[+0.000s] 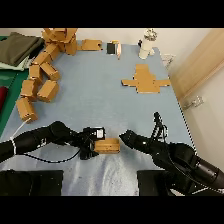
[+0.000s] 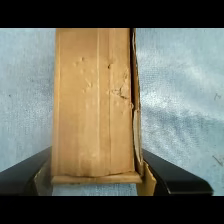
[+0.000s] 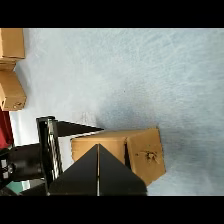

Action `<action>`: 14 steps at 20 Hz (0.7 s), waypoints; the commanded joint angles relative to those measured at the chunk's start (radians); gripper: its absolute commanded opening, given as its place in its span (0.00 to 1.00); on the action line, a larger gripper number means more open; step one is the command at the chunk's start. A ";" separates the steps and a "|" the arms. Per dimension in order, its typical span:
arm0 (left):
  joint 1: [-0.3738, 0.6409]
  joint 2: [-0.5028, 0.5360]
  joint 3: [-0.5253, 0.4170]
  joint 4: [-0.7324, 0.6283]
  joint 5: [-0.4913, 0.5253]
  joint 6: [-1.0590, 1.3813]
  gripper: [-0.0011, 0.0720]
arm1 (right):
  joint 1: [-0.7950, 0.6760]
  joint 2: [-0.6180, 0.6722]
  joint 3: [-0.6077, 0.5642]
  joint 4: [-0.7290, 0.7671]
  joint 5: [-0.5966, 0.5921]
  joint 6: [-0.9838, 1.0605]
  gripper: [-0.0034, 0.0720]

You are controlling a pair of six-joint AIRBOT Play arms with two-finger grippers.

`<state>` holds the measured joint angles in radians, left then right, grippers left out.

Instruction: Fold the box.

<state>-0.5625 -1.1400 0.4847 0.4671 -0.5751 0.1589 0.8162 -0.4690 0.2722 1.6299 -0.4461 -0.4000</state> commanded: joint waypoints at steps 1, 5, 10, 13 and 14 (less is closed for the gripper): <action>-0.004 -0.001 0.017 0.004 -0.027 0.001 1.00 | 0.000 0.001 0.001 0.000 0.000 0.001 0.05; -0.025 -0.026 0.017 0.008 -0.026 -0.002 0.77 | 0.000 0.001 0.001 0.001 0.000 0.002 0.05; -0.028 -0.028 0.017 0.005 0.033 -0.026 0.76 | 0.000 0.001 0.001 0.001 0.000 0.002 0.05; -0.028 0.000 0.017 0.010 0.045 -0.048 0.76 | 0.000 0.002 0.001 0.001 0.001 0.002 0.05; -0.028 0.021 0.017 0.010 0.050 -0.048 0.76 | 0.000 0.002 0.001 0.001 0.001 0.002 0.05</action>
<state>-0.5915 -1.1484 0.5007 0.4812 -0.5499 0.1280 0.8165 -0.4686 0.2722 1.6302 -0.4458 -0.3981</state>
